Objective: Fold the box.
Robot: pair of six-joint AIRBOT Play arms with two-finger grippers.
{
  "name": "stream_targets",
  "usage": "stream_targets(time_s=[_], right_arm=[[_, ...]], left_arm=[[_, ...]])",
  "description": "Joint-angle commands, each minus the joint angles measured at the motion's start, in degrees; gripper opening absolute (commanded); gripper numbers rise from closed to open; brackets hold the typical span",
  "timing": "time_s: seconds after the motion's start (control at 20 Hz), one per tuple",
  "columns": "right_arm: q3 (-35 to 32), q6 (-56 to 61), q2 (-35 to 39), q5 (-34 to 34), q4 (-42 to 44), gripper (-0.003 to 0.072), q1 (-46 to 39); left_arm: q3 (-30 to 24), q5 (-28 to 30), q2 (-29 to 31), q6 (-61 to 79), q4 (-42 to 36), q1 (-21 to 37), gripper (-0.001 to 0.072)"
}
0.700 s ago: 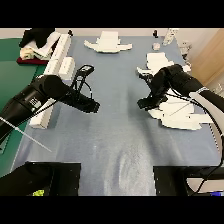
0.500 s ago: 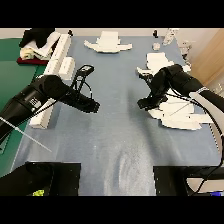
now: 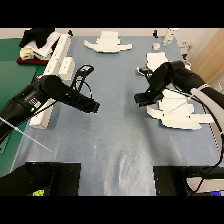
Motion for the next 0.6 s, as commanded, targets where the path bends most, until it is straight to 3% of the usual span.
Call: stream_targets(time_s=[0.0,0.1,0.2,0.4,0.55], right_arm=[[10.8,3.7,0.5,-7.5,-11.6,0.0358,-3.5],[15.5,5.0,0.5,-13.9,-26.6,0.0375,-9.0],[15.3,5.0,0.4,-16.6,-31.5,0.0375,-18.0],[10.9,0.7,-0.7,-15.4,-19.6,0.0375,-41.1],[10.8,-7.9,-4.2,-15.1,-3.1,0.0375,-56.0]], left_arm=[[0.0,0.9,0.0,0.0,-0.1,0.0,0.0012],[0.0,1.2,0.0,0.0,-0.1,0.0,0.0012],[0.0,1.9,0.0,0.0,-0.1,0.0,0.0013],[0.0,5.9,0.0,0.0,-0.6,0.0,0.0013],[0.0,7.9,0.0,0.0,-1.2,0.0,0.0013]])
